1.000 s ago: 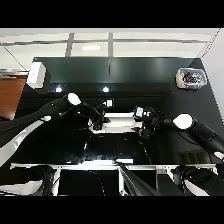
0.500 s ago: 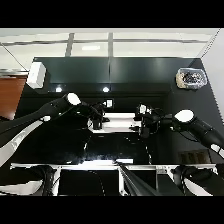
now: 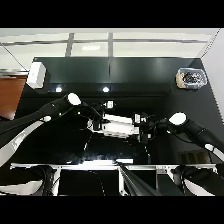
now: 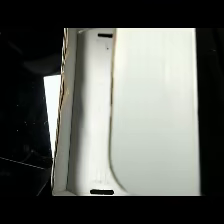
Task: Fold the box and place the chain.
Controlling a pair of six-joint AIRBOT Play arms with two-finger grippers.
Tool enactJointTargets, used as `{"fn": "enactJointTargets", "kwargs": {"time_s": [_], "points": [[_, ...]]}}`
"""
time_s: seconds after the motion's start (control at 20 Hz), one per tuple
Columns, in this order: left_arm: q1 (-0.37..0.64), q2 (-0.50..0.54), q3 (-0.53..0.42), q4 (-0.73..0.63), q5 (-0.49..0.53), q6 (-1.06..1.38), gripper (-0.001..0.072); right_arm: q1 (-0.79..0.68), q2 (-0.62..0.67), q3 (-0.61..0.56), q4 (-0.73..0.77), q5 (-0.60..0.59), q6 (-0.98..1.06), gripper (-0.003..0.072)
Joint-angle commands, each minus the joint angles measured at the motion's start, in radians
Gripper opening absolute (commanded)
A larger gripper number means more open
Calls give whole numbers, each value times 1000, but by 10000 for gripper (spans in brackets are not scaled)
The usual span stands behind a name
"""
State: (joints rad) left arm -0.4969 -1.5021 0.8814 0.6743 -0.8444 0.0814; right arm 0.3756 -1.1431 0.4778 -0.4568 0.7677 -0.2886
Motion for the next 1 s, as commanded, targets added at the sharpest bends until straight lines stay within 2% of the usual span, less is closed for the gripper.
{"fn": "enactJointTargets", "kwargs": {"time_s": [0.0, 0.95], "points": [[0, 0, 1, -2, 6, -3, 23, 9, -23, -3, -19, -36, -3, 630], [0, 0, 1, -1, -1, -3, 23, 32, -58, 2, -47, -95, 64, 629]]}}
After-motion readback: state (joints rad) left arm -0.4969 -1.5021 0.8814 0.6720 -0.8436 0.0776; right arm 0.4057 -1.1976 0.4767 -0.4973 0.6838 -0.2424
